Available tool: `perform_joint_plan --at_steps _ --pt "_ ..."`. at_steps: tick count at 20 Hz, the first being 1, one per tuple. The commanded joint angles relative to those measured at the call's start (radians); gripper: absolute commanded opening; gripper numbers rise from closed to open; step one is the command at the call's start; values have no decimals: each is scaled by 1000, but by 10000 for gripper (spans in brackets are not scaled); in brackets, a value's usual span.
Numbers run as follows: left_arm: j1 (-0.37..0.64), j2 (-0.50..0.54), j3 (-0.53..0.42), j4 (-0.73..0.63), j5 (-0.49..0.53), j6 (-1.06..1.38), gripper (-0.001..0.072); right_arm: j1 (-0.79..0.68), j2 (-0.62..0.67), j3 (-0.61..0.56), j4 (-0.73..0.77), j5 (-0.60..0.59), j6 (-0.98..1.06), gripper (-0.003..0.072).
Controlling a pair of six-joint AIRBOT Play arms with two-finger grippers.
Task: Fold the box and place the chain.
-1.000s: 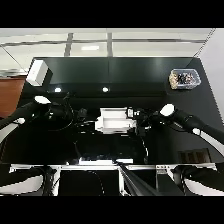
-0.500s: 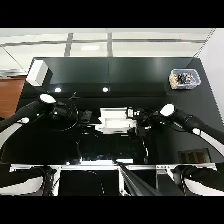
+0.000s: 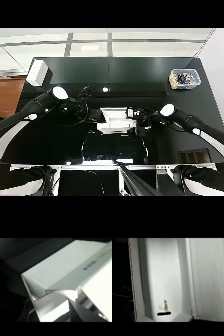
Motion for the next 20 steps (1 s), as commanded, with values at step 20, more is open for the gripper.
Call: perform_joint_plan --at_steps 20 --pt "-229 0 83 471 115 -587 537 1 -1 0 2 -11 9 182"
